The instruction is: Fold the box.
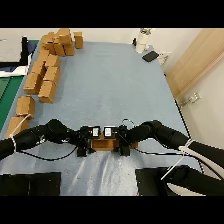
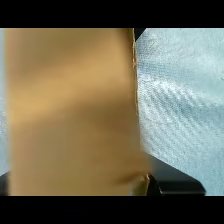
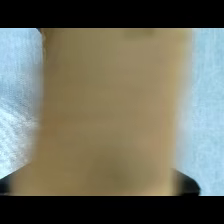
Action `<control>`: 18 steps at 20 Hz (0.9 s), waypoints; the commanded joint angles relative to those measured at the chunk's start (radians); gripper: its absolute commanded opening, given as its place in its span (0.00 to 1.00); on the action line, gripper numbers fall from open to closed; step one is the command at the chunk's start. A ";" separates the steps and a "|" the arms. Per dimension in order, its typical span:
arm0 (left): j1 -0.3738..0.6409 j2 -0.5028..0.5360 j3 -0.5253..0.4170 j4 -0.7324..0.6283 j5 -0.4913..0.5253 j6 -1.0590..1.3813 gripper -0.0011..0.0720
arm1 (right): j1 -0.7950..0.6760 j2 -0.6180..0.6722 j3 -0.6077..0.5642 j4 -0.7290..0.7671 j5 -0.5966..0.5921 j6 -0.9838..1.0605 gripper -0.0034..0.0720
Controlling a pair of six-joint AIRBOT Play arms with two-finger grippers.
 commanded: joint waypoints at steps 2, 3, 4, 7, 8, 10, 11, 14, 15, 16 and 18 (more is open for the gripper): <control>-0.005 -0.002 0.001 0.001 0.014 -0.007 0.62 | 0.000 0.000 0.000 0.000 0.000 0.000 0.74; -0.005 -0.002 0.001 0.001 0.015 -0.007 0.62 | 0.000 0.000 0.000 0.000 0.000 -0.001 0.74; -0.005 -0.002 0.001 0.000 0.015 -0.008 0.62 | 0.000 0.000 0.000 0.000 0.000 -0.001 0.74; -0.005 -0.001 0.001 0.000 0.014 -0.010 0.62 | 0.000 0.000 0.000 0.000 0.000 0.000 0.74; -0.005 -0.001 0.001 0.001 0.012 -0.020 0.62 | 0.000 0.000 0.000 0.000 0.000 -0.001 0.74; -0.005 -0.001 0.001 0.000 0.013 -0.020 0.62 | 0.000 0.000 0.000 0.000 0.000 -0.001 0.74; -0.005 -0.001 0.001 0.000 0.013 -0.020 0.62 | 0.000 0.000 0.000 0.000 0.000 0.000 0.74; -0.005 -0.001 0.001 0.000 0.013 -0.019 0.62 | 0.000 0.000 0.000 0.000 0.000 -0.001 0.74; -0.005 -0.001 0.001 0.000 0.013 -0.019 0.62 | 0.000 0.000 0.000 0.000 0.000 0.000 0.74; -0.005 -0.001 0.001 0.000 0.013 -0.019 0.62 | 0.000 0.000 0.000 0.000 0.000 -0.001 0.74; -0.005 -0.001 0.001 0.000 0.013 -0.020 0.62 | 0.000 0.000 0.000 0.000 0.000 0.000 0.74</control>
